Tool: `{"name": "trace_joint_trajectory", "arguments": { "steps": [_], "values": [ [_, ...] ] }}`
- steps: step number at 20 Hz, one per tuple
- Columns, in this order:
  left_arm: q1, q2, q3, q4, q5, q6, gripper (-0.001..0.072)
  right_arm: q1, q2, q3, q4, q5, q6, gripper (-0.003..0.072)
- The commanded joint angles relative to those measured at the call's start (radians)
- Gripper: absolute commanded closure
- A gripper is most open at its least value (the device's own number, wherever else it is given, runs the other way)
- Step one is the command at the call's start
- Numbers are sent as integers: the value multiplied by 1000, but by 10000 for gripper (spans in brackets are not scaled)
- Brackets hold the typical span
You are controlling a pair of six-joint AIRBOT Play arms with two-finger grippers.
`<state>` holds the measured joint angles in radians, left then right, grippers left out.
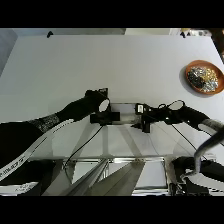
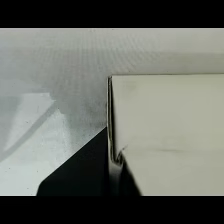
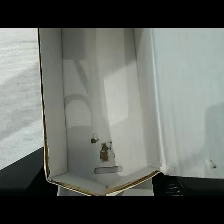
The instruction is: Fold the box and place the chain.
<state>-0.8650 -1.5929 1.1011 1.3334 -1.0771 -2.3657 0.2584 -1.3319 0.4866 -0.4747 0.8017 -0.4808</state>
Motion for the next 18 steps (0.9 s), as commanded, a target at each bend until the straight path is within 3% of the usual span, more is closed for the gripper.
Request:
{"name": "trace_joint_trajectory", "arguments": {
  "steps": [1, 3, 4, 6, 10, 12, 18],
  "values": [
    [-3, -6, 0, -8, 14, -18, 705, 0, 0, 0, 1, -1, 1, 284],
    [-3, -5, 3, -8, 14, -17, 703, 0, 0, 0, 1, -1, 1, 284],
    [-1, -5, 7, -8, 11, -12, 642, 0, 0, 0, 1, -1, 1, 284],
    [3, -5, 30, -8, -8, 26, 382, 0, 0, 0, 1, -1, 1, 284],
    [18, -5, 94, 23, -35, 54, 380, 0, 0, 0, 1, -1, 1, 284],
    [17, -9, 94, 34, -45, 55, 459, 0, 0, 0, 1, -1, 1, 284],
    [16, -12, 94, 107, -127, 98, 459, 0, 0, 0, 1, -1, 1, 284]
  ]
}}
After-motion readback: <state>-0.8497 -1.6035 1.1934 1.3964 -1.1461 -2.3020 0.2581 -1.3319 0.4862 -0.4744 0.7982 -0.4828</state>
